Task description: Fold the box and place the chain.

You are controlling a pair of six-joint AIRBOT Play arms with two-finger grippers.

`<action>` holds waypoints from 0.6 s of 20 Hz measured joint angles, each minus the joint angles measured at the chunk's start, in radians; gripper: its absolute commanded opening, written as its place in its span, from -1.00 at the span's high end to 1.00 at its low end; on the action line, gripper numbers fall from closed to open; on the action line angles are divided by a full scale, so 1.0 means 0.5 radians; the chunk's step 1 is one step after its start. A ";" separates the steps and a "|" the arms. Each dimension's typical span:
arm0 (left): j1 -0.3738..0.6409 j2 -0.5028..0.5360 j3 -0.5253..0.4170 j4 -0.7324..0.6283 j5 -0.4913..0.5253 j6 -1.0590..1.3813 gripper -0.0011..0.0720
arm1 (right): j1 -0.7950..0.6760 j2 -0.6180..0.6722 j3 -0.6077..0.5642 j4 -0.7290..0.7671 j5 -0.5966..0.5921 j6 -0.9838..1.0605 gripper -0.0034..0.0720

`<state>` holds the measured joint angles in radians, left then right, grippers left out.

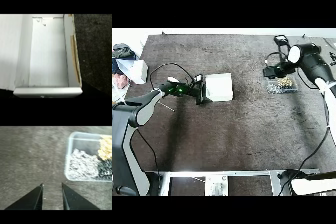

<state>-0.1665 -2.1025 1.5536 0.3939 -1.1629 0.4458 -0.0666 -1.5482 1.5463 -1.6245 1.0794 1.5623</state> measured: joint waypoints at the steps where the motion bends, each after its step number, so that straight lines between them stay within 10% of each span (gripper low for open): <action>1: 0.000 0.001 0.001 0.008 0.000 0.000 0.09 | -0.034 0.013 -0.031 0.009 -0.027 -0.011 0.13; 12: -0.002 0.004 0.031 0.123 -0.003 -0.014 0.09 | -0.243 0.031 -0.118 0.032 -0.135 -0.162 0.13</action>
<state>-0.1677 -2.1006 1.5688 0.4553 -1.1645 0.4389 -0.1883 -1.5326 1.4872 -1.6085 1.0119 1.4815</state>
